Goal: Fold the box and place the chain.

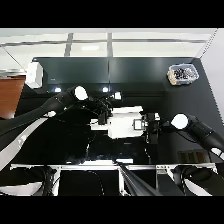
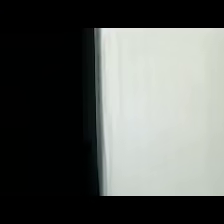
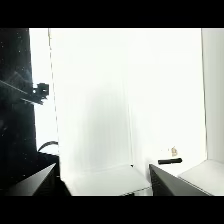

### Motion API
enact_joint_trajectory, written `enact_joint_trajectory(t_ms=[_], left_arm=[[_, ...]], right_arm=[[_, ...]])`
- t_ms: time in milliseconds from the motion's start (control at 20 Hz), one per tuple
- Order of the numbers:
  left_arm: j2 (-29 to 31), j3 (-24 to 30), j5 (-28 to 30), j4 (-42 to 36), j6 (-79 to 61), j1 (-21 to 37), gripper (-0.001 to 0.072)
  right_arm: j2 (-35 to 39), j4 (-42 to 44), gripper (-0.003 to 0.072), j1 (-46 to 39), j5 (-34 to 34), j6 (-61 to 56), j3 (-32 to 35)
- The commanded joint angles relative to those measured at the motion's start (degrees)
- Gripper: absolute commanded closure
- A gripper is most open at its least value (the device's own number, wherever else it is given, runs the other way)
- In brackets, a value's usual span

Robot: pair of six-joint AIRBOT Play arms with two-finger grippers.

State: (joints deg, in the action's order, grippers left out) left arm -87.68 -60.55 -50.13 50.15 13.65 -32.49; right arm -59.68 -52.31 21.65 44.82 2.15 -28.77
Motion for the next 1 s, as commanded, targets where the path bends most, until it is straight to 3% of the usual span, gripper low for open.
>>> enact_joint_trajectory(t_ms=[0,100,350,550,700,950], left_arm=[[0.0,0.0,-0.1,0.0,-0.2,0.0,0.0681],[0.0,0.0,-1.0,-0.1,-0.2,0.0,0.0681],[0.0,0.0,-5.3,0.0,-0.2,0.0,0.0682],[0.0,0.0,-5.2,0.2,-0.2,0.0,0.0682],[0.0,0.0,-5.1,0.2,-0.2,0.0,0.0682],[0.0,0.0,-5.0,0.2,-3.0,0.0,0.0682]], right_arm=[[-1.3,1.0,-0.0011,0.7,-2.1,0.4,0.1],[-1.0,5.2,-0.0011,0.5,0.0,0.2,-0.9],[-0.7,4.9,-0.0010,-1.0,-3.3,0.2,-3.4],[-0.5,5.0,-0.0010,-3.0,-1.8,0.2,-4.9],[-0.3,7.9,-0.0010,-4.7,3.0,0.2,-4.9],[-0.3,9.4,-0.0010,-8.8,1.2,0.5,-4.9]])
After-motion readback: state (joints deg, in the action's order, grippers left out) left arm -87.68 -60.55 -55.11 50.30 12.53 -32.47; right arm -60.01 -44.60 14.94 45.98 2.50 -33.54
